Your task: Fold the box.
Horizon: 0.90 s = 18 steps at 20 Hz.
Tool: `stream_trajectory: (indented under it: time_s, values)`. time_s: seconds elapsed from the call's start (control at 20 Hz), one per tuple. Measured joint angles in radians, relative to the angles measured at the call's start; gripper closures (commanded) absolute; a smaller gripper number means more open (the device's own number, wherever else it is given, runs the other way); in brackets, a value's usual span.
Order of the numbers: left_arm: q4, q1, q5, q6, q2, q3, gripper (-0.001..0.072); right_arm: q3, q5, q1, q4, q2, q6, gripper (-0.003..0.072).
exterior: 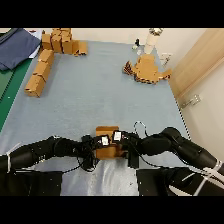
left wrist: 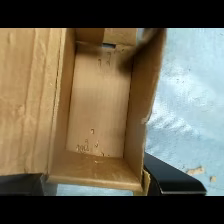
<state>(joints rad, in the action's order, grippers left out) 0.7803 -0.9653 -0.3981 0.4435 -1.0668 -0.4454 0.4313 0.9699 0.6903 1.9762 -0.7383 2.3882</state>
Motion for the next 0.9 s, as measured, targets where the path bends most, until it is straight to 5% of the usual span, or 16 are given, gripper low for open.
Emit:
stream_trajectory:
  time_s: [0.05,0.5,0.9]
  values:
    - [0.000,0.000,-0.003,-0.002,0.000,0.000,0.0178,0.001,0.027,-0.003,-0.034,0.028,-0.060,0.0679]
    - [0.000,0.000,-0.003,-0.001,0.000,0.000,0.0178,0.014,0.229,-0.143,-0.470,0.275,-1.005,0.0681]
    - [0.001,0.000,-0.004,-0.001,0.000,0.000,0.0178,-0.049,0.110,-0.349,-0.240,0.110,-1.071,0.0681]
